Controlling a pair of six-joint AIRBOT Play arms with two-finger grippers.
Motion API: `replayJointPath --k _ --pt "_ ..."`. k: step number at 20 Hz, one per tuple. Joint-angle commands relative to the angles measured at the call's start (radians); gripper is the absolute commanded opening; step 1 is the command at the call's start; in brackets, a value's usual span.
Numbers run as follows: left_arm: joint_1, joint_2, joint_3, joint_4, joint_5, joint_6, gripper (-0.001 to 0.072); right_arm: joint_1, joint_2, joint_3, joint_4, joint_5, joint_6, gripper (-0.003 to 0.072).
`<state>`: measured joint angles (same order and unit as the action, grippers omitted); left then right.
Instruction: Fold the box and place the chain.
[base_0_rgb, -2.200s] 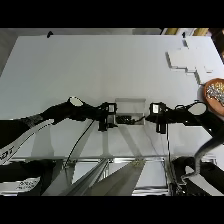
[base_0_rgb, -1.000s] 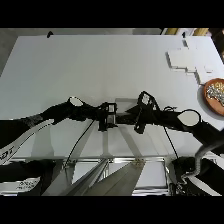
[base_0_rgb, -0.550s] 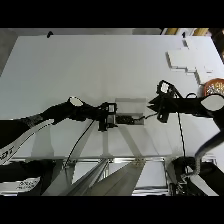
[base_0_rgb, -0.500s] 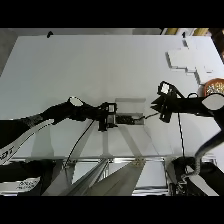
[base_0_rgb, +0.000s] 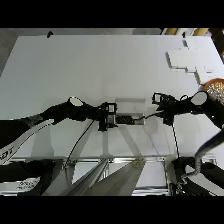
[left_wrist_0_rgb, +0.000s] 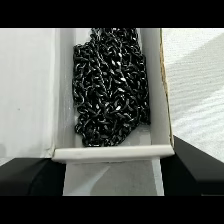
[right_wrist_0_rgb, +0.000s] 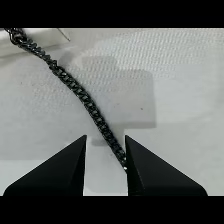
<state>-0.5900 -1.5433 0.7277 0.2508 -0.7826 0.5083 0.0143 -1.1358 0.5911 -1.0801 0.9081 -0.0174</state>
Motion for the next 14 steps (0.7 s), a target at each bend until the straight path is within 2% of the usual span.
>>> replayJointPath --k 1,5,7,14 --pt "0.0 0.001 0.0 0.0 0.0 0.0 0.0135 0.01 -0.06 0.001 -0.013 -0.015 -0.018 0.0231" --pt "0.0 0.001 0.0 0.0 0.0 0.0 0.0135 0.01 -0.067 0.0 -0.014 -0.038 -0.018 0.0219" --pt "0.0 0.001 0.0 0.0 0.0 0.0 0.0135 0.01 -0.068 0.0 -0.014 -0.068 -0.018 0.0169" --pt "0.0 0.001 0.0 0.0 0.0 0.0 0.0135 0.01 -0.093 0.0 -0.023 -0.076 -0.018 0.0169"
